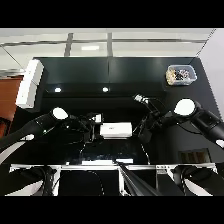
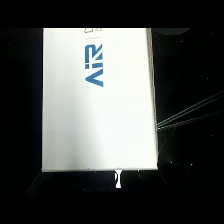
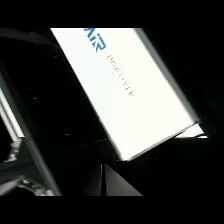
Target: Fold the box and place the chain.
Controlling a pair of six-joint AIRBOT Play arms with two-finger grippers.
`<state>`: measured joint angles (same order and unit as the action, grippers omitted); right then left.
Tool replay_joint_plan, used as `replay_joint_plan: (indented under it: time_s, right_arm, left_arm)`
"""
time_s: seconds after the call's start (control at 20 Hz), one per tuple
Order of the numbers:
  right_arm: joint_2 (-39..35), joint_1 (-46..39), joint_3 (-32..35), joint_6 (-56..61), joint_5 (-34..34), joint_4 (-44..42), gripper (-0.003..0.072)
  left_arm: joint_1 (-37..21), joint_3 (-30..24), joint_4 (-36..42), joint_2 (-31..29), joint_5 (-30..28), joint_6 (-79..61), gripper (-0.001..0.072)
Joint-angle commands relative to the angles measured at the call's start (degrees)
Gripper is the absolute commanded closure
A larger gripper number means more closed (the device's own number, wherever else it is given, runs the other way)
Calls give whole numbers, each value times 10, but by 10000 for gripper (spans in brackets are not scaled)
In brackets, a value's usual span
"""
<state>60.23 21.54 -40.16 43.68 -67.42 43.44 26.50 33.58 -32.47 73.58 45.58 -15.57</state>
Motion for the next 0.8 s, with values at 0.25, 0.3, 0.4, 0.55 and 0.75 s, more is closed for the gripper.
replay_joint_plan:
  time_s: [0.25, 0.3, 0.4, 0.55, 0.75]
  right_arm:
    - [37, 1, 53, 53, 78, -245, 675]
    - [50, 1, 53, 68, 84, -257, 675]
    - [75, 2, 53, 69, 82, -271, 675]
    - [100, 1, 53, 69, 81, -289, 675]
    - [122, 1, 53, 69, 80, -283, 674]
  left_arm:
    - [0, 0, 1, 0, -1, 0, 250]
    - [0, 0, 1, 0, -1, 0, 250]
    - [0, 0, 1, 0, -1, 0, 250]
    - [0, 0, 0, 0, -1, 0, 250]
    - [0, 0, 0, 0, -1, 0, 250]
